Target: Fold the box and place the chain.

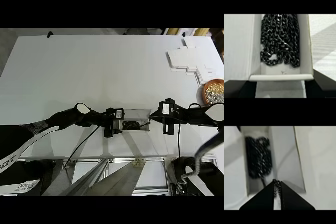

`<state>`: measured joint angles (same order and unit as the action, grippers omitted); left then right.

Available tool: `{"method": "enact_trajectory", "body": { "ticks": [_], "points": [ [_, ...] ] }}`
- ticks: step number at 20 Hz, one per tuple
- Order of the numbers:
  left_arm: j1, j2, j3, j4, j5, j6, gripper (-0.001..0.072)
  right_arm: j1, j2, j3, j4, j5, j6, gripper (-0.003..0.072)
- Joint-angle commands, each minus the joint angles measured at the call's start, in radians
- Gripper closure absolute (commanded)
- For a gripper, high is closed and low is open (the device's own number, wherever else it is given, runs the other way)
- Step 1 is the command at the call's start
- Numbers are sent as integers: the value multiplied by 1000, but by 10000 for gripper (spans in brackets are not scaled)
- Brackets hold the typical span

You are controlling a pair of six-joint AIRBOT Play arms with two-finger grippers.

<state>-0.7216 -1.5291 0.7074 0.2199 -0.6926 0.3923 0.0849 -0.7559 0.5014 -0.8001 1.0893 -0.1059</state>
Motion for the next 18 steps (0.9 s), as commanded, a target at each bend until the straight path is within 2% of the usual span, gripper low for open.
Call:
{"method": "enact_trajectory", "body": {
  "ticks": [1,6,10,15,16,17,18],
  "points": [
    [1,1,0,0,0,0,501,106,14,1,102,-3,0,668],
    [1,1,0,0,0,0,501,330,-7,1,106,-245,5,668],
    [1,1,0,0,0,0,501,432,-71,1,105,-428,82,668],
    [1,1,0,0,0,0,501,462,-160,1,104,-438,83,663],
    [1,1,0,0,0,0,501,462,-159,2,105,-441,83,595],
    [1,1,0,0,0,0,501,462,-156,2,104,-444,83,485],
    [1,1,0,0,0,0,501,462,-145,2,95,-444,83,461]
  ]
}}
